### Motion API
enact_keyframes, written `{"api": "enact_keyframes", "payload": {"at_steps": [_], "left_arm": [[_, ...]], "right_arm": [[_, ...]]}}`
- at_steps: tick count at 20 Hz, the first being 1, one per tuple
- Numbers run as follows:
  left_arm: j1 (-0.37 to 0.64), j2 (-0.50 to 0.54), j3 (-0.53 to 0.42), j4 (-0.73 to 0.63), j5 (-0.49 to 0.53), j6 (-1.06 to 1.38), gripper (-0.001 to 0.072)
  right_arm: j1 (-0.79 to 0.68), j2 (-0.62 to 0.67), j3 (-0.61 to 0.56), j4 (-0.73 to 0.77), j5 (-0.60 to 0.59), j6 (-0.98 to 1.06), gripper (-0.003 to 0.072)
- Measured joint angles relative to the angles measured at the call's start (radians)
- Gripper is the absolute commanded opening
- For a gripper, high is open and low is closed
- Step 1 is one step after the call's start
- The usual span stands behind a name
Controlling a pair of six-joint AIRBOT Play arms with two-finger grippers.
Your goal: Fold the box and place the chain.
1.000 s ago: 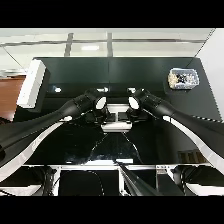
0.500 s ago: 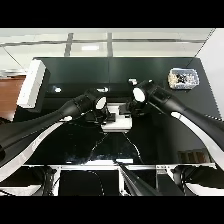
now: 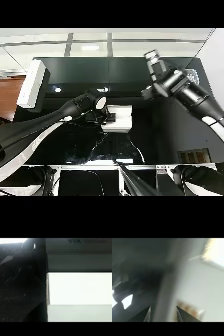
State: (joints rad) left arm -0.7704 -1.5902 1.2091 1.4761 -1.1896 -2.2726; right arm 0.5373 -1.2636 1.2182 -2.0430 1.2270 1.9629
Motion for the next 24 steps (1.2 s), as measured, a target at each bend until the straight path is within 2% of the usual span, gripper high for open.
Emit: {"api": "enact_keyframes", "payload": {"at_steps": [1, 2, 4, 6, 8, 11, 15, 16, 17, 20, 21, 24], "left_arm": [[0.000, 0.000, 0.000, 0.000, 0.000, 0.000, 0.0025], [0.000, 0.000, 0.000, 0.000, 0.000, 0.000, 0.0025], [0.000, 0.000, 0.000, 0.000, 0.000, 0.000, 0.0025], [0.000, 0.000, 0.000, 0.000, 0.000, 0.000, 0.0025], [0.000, 0.000, 0.000, 0.000, 0.000, 0.000, 0.0024], [0.000, 0.000, 0.000, 0.000, 0.000, 0.000, 0.0025], [0.000, 0.000, 0.000, 0.000, 0.000, 0.000, 0.0025], [0.000, 0.000, 0.000, 0.000, 0.000, 0.000, 0.0025], [0.000, 0.000, 0.000, 0.000, 0.000, 0.001, 0.0025], [0.000, 0.000, 0.000, 0.000, 0.000, 0.001, 0.0025], [0.000, 0.000, 0.000, 0.000, 0.000, 0.001, 0.0025], [0.000, 0.000, 0.000, 0.000, -0.001, 0.001, 0.0025]], "right_arm": [[-0.049, 0.002, -0.001, -0.037, -0.040, 0.001, 0.0456], [-0.109, -0.002, -0.001, -0.063, -0.090, 0.014, 0.0694], [-0.239, -0.029, -0.001, -0.058, -0.198, 0.040, 0.0694], [-0.373, -0.087, 0.008, 0.024, -0.302, 0.054, 0.0693], [-0.495, -0.181, 0.079, 0.118, -0.339, 0.057, 0.0693], [-0.631, -0.357, 0.277, 0.224, -0.243, 0.038, 0.0692], [-0.735, -0.565, 0.537, 0.339, -0.093, 0.002, 0.0689], [-0.752, -0.609, 0.593, 0.362, -0.068, -0.008, 0.0612], [-0.762, -0.646, 0.636, 0.383, -0.050, -0.020, 0.0593], [-0.780, -0.734, 0.725, 0.434, -0.009, -0.055, 0.0592], [-0.784, -0.755, 0.740, 0.446, 0.000, -0.063, 0.0537], [-0.789, -0.794, 0.764, 0.452, 0.003, -0.077, 0.0531]]}}
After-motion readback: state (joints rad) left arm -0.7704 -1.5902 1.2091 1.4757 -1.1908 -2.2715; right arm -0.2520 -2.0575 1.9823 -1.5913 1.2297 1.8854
